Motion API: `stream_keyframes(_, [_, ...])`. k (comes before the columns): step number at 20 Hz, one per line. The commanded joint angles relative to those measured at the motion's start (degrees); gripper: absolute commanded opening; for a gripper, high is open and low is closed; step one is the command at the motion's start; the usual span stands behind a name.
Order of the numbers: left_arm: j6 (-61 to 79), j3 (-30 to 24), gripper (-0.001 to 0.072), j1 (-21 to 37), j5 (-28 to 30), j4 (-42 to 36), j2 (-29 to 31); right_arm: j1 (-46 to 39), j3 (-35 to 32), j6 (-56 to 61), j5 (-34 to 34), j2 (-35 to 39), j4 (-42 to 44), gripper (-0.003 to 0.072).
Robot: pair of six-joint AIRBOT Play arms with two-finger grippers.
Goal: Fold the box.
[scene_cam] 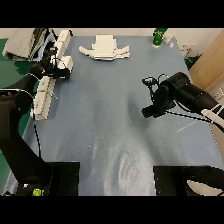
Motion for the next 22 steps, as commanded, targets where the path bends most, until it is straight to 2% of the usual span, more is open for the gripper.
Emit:
stream_keyframes(1, [0.0,0.04,0.0393,0.02,0.13,-0.22,-0.17,-0.02,0.02,0.02,0.02,-0.02,0.0,0.0005])
stream_keyframes(6, [-0.02,0.02,0.0396,0.02,-1.03,-0.22,-1.44,-0.02,0.02,0.02,0.02,-0.02,0.0,0.0005])
stream_keyframes(7, [0.0,0.04,0.0462,0.02,-1.57,-0.2,-1.44,-0.02,0.02,0.02,0.02,-0.02,0.0,0.0005])
stream_keyframes(8, [-0.02,0.04,0.0658,0.02,-1.62,-0.2,-1.42,-0.02,0.02,0.02,0.02,-0.02,0.0,0.0005])
stream_keyframes(9, [-0.02,0.04,0.069,0.04,-1.66,-0.2,-1.42,-0.02,0.02,0.02,0.02,-0.02,0.0,0.0005])
stream_keyframes(16, [-0.02,0.07,0.0695,1.22,-7.63,-0.04,1.64,-0.02,0.02,0.02,0.02,-0.02,0.0,0.0005])
stream_keyframes(19, [0.02,0.11,0.0695,2.19,-12.39,1.14,5.33,-0.02,0.02,0.0,0.02,-0.02,0.0,0.0005])
stream_keyframes(22, [0.0,1.42,0.0693,2.27,-19.65,1.33,9.4,-0.02,0.02,0.02,0.02,-0.02,0.0,0.0005])
